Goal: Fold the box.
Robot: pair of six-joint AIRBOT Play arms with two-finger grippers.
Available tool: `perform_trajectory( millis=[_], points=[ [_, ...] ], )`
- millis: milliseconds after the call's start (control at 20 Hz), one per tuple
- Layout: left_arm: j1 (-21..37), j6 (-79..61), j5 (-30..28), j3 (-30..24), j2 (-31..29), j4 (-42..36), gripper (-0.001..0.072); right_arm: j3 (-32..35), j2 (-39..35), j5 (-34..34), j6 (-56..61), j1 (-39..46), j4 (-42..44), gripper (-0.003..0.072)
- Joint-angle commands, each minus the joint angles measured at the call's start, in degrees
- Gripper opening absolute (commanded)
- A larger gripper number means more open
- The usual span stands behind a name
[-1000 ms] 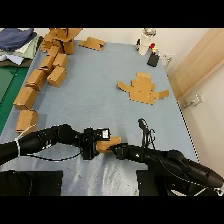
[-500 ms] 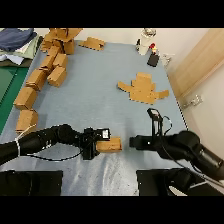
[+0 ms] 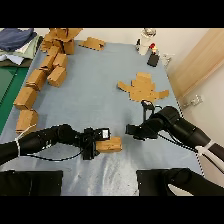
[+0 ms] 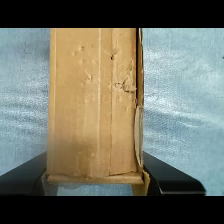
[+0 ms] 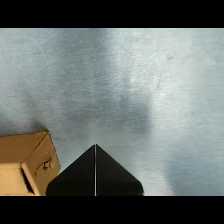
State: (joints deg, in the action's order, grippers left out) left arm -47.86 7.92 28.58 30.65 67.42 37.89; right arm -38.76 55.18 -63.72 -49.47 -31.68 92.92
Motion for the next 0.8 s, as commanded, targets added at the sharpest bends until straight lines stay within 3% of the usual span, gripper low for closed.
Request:
perform_trajectory(
  millis=[0, 150, 250, 600, 750],
  points=[
    [0.2, 4.4, -0.1, 0.9, -0.7, -0.2, 0.0468, -1.0, 2.9, 0.8, 1.1, 0.3, 1.0, 0.0005],
    [3.5, 13.4, -0.1, 3.0, -3.4, 0.3, 0.0469, -1.0, 2.9, 0.7, 1.5, 0.3, -0.6, 0.0005],
    [8.9, 20.4, -0.2, 4.1, -5.2, 1.8, 0.0468, -1.0, 2.9, 0.7, 1.7, 0.9, -1.3, 0.0005],
    [39.6, 30.7, -4.1, 5.0, -5.0, 9.1, 0.0469, -1.0, 2.9, 0.7, 1.6, 1.0, -2.7, 0.0005],
    [49.5, 30.7, -4.4, 6.8, -2.6, 10.1, 0.0468, -1.0, 2.9, 0.8, 1.4, 1.0, -2.7, 0.0005]
  ],
)
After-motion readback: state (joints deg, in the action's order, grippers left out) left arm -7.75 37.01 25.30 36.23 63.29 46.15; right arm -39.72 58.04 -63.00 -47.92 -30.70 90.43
